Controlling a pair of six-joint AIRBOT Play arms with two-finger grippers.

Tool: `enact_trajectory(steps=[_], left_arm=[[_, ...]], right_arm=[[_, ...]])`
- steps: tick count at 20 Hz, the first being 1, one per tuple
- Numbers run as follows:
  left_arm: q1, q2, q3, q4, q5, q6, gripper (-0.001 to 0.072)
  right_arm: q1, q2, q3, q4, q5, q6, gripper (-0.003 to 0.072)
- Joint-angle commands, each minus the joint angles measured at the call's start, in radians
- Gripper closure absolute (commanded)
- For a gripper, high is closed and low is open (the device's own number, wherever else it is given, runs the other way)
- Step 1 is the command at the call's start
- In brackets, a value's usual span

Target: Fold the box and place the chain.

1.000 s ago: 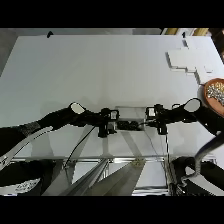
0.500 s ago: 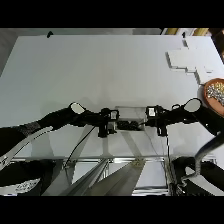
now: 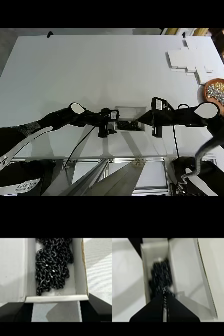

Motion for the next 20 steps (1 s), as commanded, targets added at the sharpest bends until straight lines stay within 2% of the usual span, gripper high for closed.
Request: enact_trajectory(steps=[1,5,7,8,12,15,17,20], left_arm=[[0.0,0.001,0.0,0.0,0.0,0.0,0.0617],[0.0,0.001,0.0,0.0,0.0,0.0,0.0617],[0.0,0.001,0.0,0.0,0.0,0.0,0.0617],[0.0,0.001,0.0,0.0,0.0,0.0,0.0617],[0.0,0.001,0.0,0.0,0.0,0.0,0.0617],[0.0,0.001,0.0,0.0,0.0,0.0,0.0617],[0.0,0.0,0.0,0.0,0.0,0.0,0.0617],[0.0,0.001,0.0,0.0,0.0,0.0,0.0617]], right_arm=[[0.14,0.002,0.0,0.142,-0.138,0.014,0.0668],[0.316,-0.091,0.0,0.136,-0.351,0.01,0.0661],[0.329,-0.124,0.0,0.134,-0.383,0.01,0.0445],[0.323,-0.125,0.0,0.127,-0.383,0.01,0.0387],[0.216,-0.067,0.0,0.088,-0.284,0.011,0.039],[0.066,0.01,0.0,-0.051,-0.148,0.01,0.0461],[-0.041,0.024,0.0,-0.148,-0.074,0.007,0.0466],[-0.153,0.022,-0.014,-0.301,-0.08,0.011,0.0466]])
